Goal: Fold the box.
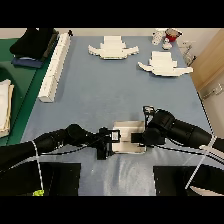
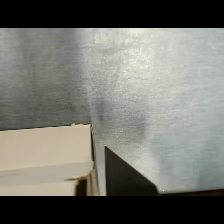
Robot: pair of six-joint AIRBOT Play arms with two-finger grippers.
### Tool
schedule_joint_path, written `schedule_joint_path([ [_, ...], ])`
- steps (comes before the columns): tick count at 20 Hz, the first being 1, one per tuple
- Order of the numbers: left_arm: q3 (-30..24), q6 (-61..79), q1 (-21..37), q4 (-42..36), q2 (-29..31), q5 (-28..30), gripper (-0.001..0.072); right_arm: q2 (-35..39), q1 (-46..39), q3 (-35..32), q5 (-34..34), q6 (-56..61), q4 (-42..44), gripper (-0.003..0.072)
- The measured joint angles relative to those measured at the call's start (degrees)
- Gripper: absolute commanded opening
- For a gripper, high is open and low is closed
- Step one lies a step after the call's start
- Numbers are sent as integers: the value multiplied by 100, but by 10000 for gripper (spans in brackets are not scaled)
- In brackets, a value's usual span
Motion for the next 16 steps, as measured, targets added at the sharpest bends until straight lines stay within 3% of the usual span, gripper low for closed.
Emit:
schedule_joint_path([
  [1,0,7,0,7,0,2,413,0,0,2,-9,-2,0,6],
  [3,0,7,0,4,0,-2,413,0,0,2,-55,-2,-2,10],
  [4,0,7,0,2,0,0,413,0,-2,4,-68,0,-4,147],
  [5,0,-2,0,2,0,0,413,0,-2,2,-109,11,-31,343],
  [6,0,-4,0,13,0,9,413,0,-4,2,-157,9,-81,421],
  [10,0,-2,0,11,0,13,413,13,-4,0,-155,7,-59,423],
  [12,0,-2,0,11,0,11,413,55,-4,7,-153,7,-55,520],
  [16,0,0,0,11,0,9,413,264,-4,114,-142,7,-39,528],
])
